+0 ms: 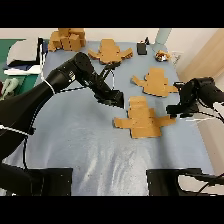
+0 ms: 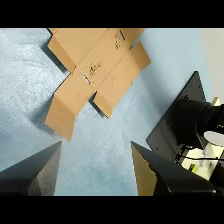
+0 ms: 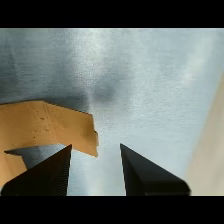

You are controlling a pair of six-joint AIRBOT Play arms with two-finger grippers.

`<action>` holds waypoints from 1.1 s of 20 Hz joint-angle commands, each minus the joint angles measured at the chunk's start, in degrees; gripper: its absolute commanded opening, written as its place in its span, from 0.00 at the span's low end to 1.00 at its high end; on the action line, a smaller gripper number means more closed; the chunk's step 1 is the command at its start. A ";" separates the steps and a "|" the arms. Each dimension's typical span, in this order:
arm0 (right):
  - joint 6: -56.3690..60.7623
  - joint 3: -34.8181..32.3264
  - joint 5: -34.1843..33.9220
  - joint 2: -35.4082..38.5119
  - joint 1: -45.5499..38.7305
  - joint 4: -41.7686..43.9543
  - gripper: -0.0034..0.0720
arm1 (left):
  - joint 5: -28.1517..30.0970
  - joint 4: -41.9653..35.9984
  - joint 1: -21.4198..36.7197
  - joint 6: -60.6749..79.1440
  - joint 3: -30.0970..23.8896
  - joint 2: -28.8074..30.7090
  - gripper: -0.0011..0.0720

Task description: Fold the box.

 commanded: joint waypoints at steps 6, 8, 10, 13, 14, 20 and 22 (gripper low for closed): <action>0.02 0.07 -0.13 -0.04 -0.35 -0.11 0.67 | 1.11 0.04 0.04 0.00 0.00 -0.02 0.91; 0.02 0.07 -0.13 -0.04 -0.35 -0.11 0.67 | 1.88 0.04 0.04 0.00 0.00 -0.02 0.91; 0.02 0.07 -0.13 -0.04 -0.35 -0.11 0.67 | 2.84 0.00 0.02 -0.24 0.00 -0.02 0.91; 0.07 0.02 0.92 -0.04 -0.33 0.13 0.67 | 2.64 -0.02 0.02 -0.66 0.00 -0.02 0.91; 0.09 0.02 1.99 -0.04 -0.33 0.52 0.67 | 2.51 -0.02 0.02 -0.66 0.00 -0.02 0.91; 0.24 0.02 5.68 -0.07 -0.33 4.33 0.67 | 4.02 0.02 0.00 -0.63 0.00 -0.46 0.91; 0.24 0.02 7.10 -0.48 -0.35 7.28 0.67 | 3.91 0.04 0.00 -0.66 0.00 -0.85 0.91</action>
